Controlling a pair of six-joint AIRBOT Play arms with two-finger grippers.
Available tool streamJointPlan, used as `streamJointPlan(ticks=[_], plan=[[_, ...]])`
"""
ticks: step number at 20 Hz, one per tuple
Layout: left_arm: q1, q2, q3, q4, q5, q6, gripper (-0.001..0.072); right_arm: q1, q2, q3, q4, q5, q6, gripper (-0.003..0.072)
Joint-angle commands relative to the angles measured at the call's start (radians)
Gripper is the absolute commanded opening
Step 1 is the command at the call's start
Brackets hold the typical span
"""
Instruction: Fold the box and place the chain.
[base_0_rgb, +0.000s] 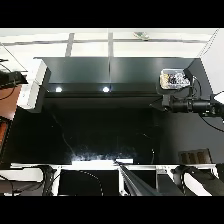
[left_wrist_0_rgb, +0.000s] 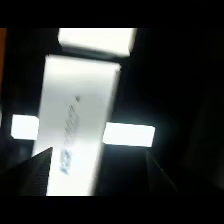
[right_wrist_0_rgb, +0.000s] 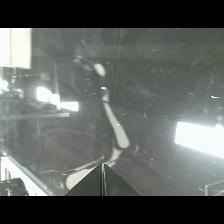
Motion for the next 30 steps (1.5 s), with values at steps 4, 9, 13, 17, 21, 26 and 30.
streamJointPlan(ticks=[4, 9, 13, 17, 21, 26, 30], plan=[[-0.155, 0.211, -0.058, -0.125, -0.262, -0.212, 0.0026, -0.010, 0.003, 0.047, 0.021, 0.147, -0.005, 0.0015], [-0.514, 0.497, -0.425, -0.184, 0.098, -0.150, 0.0026, -0.008, 0.085, 0.088, -0.143, 0.034, -0.005, 0.0014], [-0.726, 0.702, -0.764, -0.147, 0.391, -0.143, 0.0026, 0.045, 0.101, 0.076, -0.466, -0.134, 0.124, 0.0013], [-0.690, 0.827, -0.926, -0.132, 0.470, -0.164, 0.0026, 0.105, 0.101, -0.003, -0.564, -0.328, 0.150, 0.0014], [-0.662, 0.848, -0.940, -0.066, 0.445, -0.162, 0.0026, 0.106, 0.101, -0.024, -0.564, -0.332, 0.149, 0.0017], [-0.664, 0.848, -0.940, -0.066, 0.448, -0.162, 0.0026, 0.106, 0.101, -0.024, -0.564, -0.326, 0.149, 0.0017], [-0.664, 0.848, -0.940, -0.066, 0.448, -0.162, 0.0026, 0.106, 0.101, -0.024, -0.564, -0.326, 0.149, 0.0017]])
